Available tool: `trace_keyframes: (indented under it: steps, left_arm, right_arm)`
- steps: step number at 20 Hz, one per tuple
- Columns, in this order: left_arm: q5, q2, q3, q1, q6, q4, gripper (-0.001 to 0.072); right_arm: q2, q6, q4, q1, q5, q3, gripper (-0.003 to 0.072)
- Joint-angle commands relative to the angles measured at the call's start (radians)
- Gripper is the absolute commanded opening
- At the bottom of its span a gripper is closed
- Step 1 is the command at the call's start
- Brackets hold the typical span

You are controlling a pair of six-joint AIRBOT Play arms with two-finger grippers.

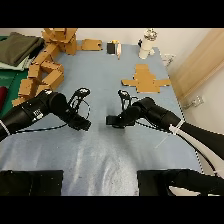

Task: Fold the box.

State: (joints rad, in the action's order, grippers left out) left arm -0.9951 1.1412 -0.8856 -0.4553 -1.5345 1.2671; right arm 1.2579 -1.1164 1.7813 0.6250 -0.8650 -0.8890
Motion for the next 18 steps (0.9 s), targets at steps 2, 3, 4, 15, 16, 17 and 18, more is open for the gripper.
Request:
trace_keyframes:
  steps: [2, 3, 4, 15, 16, 17, 18]
  left_arm:
    - [0.0, 0.0, 0.0, 0.0, 0.0, 0.0, 0.0014]
    - [0.0, 0.0, 0.0, 0.0, 0.0, 0.0, 0.0014]
    - [0.0, 0.0, 0.0, 0.0, 0.0, 0.0, 0.0014]
    - [0.0, 0.0, 0.0, 0.0, 0.0, 0.0, 0.0014]
    - [0.0, 0.0, 0.0, 0.0, 0.0, 0.0, 0.0014]
    - [0.0, 0.0, 0.0, 0.0, 0.0, 0.0, 0.0014]
    - [0.0, 0.0, 0.0, 0.0, 0.0, 0.0, 0.0014]
  right_arm:
    - [0.0, 0.001, 0.007, 0.0, -0.002, -0.001, 0.0005]
    - [0.0, 0.002, 0.007, -0.001, -0.002, -0.001, 0.0006]
    - [0.0, 0.011, 0.006, -0.011, -0.004, -0.002, 0.0055]
    - [0.134, -0.58, 0.253, -1.057, -0.07, -0.309, 0.0381]
    - [0.195, -0.639, 0.348, -1.141, -0.069, -0.366, 0.0381]
    - [0.267, -0.693, 0.458, -1.213, -0.072, -0.426, 0.0381]
    - [0.34, -0.747, 0.548, -1.261, -0.08, -0.485, 0.0379]
